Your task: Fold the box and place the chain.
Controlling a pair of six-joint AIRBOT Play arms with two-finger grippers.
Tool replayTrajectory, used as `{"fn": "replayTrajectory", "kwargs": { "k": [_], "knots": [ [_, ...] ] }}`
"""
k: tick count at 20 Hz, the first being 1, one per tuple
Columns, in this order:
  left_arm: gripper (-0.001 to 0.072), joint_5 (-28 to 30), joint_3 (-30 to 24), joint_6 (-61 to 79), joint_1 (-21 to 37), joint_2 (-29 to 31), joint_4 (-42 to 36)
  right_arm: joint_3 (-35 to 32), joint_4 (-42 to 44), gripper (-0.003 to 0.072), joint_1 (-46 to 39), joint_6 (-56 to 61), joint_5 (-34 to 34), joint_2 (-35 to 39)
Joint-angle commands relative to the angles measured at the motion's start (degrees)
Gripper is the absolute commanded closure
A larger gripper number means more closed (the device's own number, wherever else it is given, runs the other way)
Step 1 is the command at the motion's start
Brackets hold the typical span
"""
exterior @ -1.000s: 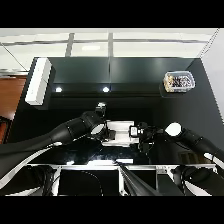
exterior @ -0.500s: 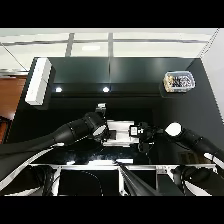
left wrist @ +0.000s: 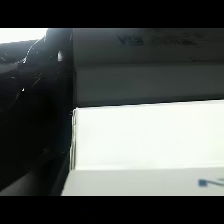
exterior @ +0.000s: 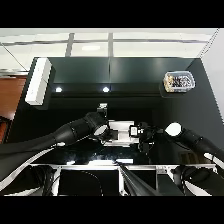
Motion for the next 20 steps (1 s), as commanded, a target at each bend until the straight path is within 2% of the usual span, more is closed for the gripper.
{"fn": "replayTrajectory", "kwargs": {
  "k": [1, 2, 3, 9, 10, 11, 14, 18, 20],
  "knots": [
    [0.0521, -0.33, 0.22, -0.09, 0.02, -0.13, 0.46, 0.0, 0.02, 0.0454, 0.0, 0.02, 0.02, 0.0],
    [0.0619, -0.17, 0.22, -0.09, 0.02, -0.13, 0.52, 0.0, 0.02, 0.0454, 0.0, 0.02, 0.02, 0.0],
    [0.0685, -0.11, 0.22, -0.07, 0.02, -0.13, 0.52, 0.0, 0.02, 0.0454, 0.0, 0.02, 0.02, 0.0],
    [0.0685, 0.09, 0.22, -0.02, 0.02, -0.13, 0.57, 0.0, 0.07, 0.0451, -0.02, 0.07, 0.02, 0.0],
    [0.0685, 0.33, 0.22, -0.02, 0.02, -0.13, 0.42, 0.0, 0.15, 0.0345, -0.02, 0.24, -0.15, 0.0],
    [0.0685, 0.33, 0.22, -0.02, 0.02, -0.13, 0.37, 0.0, 0.48, 0.0289, -0.02, 0.66, -0.31, 0.02],
    [0.0685, 0.11, 0.22, 0.02, 0.02, -0.13, 0.5, 0.04, -0.02, 0.0289, -0.02, 2.62, -0.15, 1.44],
    [0.0681, 0.37, 0.22, 0.0, 0.02, -0.13, -0.02, 0.96, -6.69, 0.0291, -0.02, 7.52, 2.4, 5.64],
    [0.0681, -0.09, 0.22, 0.31, 0.02, -0.13, 0.04, 1.01, -7.34, 0.0291, -0.02, 7.54, 2.73, 6.69]
  ]
}}
